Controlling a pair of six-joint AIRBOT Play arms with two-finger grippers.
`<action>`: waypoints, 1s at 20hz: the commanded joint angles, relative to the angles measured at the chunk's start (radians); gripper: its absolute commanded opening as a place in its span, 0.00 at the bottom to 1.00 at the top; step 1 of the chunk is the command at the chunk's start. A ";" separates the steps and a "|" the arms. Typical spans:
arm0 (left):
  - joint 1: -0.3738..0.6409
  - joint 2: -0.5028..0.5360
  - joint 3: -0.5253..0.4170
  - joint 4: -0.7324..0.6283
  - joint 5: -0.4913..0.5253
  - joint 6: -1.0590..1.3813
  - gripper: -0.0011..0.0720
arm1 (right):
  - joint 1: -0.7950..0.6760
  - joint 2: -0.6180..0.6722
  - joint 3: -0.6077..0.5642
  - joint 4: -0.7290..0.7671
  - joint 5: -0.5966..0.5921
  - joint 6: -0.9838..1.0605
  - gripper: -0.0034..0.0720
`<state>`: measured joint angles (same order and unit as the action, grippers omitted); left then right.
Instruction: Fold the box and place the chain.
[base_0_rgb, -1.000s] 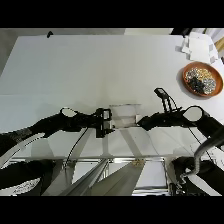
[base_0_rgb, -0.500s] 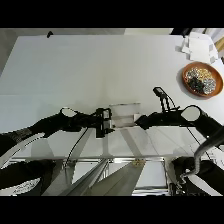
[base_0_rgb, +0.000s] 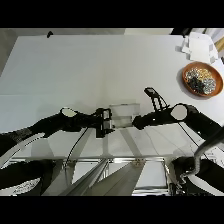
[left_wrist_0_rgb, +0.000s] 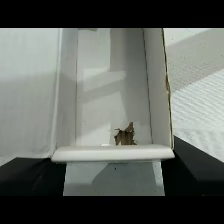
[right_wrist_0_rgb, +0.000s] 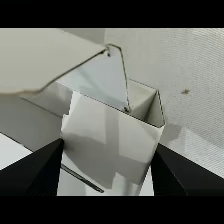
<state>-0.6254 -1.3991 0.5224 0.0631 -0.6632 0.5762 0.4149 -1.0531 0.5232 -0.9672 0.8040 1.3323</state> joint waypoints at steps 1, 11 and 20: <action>0.000 0.000 0.001 0.000 0.000 0.000 0.11 | 0.012 -0.013 0.006 -0.076 -0.003 0.087 0.74; 0.000 0.000 0.001 0.000 0.000 0.000 0.11 | 0.011 -0.015 0.092 -0.084 0.068 0.081 0.88; 0.000 0.000 0.001 0.000 0.000 0.000 0.11 | 0.011 -0.016 0.092 -0.098 0.162 0.081 0.87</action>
<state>-0.6254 -1.3991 0.5224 0.0628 -0.6628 0.5766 0.4255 -1.0683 0.6132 -1.0630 0.9367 1.4139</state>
